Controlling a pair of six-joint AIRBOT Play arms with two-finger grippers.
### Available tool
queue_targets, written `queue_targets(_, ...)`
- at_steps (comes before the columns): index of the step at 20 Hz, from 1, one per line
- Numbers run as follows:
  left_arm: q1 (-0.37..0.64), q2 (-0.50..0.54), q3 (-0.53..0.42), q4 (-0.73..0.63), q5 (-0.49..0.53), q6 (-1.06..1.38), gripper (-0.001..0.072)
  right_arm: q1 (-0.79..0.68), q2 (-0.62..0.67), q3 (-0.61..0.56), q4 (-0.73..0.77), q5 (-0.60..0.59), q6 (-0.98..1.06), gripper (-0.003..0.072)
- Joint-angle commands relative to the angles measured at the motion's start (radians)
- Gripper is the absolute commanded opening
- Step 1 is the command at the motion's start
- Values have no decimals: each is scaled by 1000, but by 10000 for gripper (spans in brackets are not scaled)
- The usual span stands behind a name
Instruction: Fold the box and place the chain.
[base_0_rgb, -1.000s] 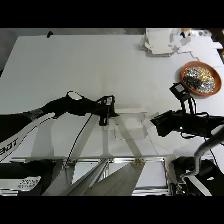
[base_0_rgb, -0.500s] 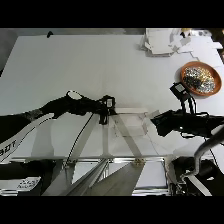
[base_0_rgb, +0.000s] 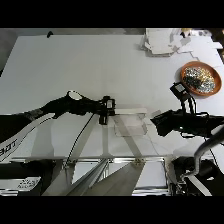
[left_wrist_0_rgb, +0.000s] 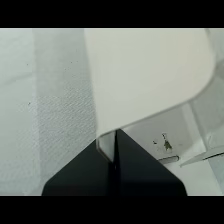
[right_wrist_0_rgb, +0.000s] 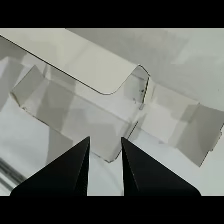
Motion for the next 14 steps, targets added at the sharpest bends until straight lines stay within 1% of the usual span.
queue_targets(1,-7,-6,-1,12,15,0,5,1,1,1,0,1,0,224)
queue_targets(4,-9,-6,-1,14,31,0,5,1,1,1,0,0,0,224)
queue_targets(14,-9,-6,-1,14,7,0,5,1,1,1,-26,1,0,224)
